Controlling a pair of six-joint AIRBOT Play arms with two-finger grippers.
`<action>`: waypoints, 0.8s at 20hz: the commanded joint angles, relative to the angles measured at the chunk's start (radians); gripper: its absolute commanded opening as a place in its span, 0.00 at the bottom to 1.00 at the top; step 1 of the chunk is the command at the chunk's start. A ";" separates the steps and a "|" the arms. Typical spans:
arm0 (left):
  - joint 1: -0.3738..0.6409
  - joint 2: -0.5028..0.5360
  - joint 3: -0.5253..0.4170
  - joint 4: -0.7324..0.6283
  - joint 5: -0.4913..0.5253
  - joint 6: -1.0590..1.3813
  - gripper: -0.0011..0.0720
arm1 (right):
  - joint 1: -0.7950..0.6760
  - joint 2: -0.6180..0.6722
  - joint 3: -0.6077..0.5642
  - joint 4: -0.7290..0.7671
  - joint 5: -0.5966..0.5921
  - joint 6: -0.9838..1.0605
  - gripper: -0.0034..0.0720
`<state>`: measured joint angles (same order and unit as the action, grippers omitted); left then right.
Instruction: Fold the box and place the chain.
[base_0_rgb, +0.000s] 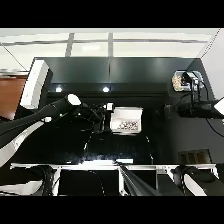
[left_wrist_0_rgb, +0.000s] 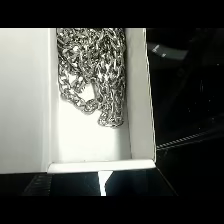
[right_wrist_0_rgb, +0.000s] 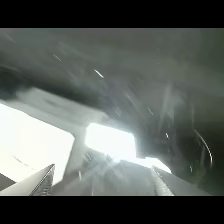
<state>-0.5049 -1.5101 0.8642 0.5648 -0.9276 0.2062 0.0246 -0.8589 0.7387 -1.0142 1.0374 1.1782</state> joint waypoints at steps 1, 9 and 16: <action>0.000 -0.001 0.001 0.003 0.004 -0.028 0.78 | 0.041 -0.082 0.056 0.069 -0.102 -0.069 0.97; 0.000 -0.001 0.001 0.003 0.010 -0.028 0.78 | 0.252 -0.282 0.096 0.172 -0.254 -0.567 0.96; 0.000 0.000 0.001 0.003 0.010 -0.028 0.78 | 0.250 -0.247 0.092 0.045 0.029 -0.689 0.96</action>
<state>-0.5049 -1.5101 0.8646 0.5674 -0.9192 0.1780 0.2680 -1.1110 0.8333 -0.9176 0.9474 0.5735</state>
